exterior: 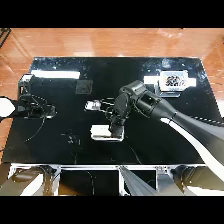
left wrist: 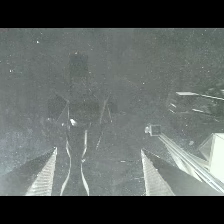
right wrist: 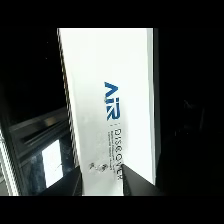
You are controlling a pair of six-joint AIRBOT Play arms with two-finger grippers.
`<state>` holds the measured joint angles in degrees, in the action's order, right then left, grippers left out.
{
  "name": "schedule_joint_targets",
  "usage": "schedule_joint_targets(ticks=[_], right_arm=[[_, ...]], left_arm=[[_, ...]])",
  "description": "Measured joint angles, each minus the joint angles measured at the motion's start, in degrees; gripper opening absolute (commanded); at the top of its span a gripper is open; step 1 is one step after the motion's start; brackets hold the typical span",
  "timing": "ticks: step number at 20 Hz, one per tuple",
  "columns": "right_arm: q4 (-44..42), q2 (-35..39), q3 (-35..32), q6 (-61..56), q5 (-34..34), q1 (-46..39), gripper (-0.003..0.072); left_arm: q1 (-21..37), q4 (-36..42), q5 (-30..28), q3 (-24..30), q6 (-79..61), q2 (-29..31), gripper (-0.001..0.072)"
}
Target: Fold the box and place the chain.
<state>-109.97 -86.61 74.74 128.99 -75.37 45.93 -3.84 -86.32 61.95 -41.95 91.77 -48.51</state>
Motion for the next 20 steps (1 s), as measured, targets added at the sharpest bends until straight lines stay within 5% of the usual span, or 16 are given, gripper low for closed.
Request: schedule_joint_targets(ticks=[20], right_arm=[[0.7,-0.2,-1.9,-0.9,2.4,2.2,0.0274]], left_arm=[[0.0,0.0,0.0,0.0,0.0,0.0,0.062]])
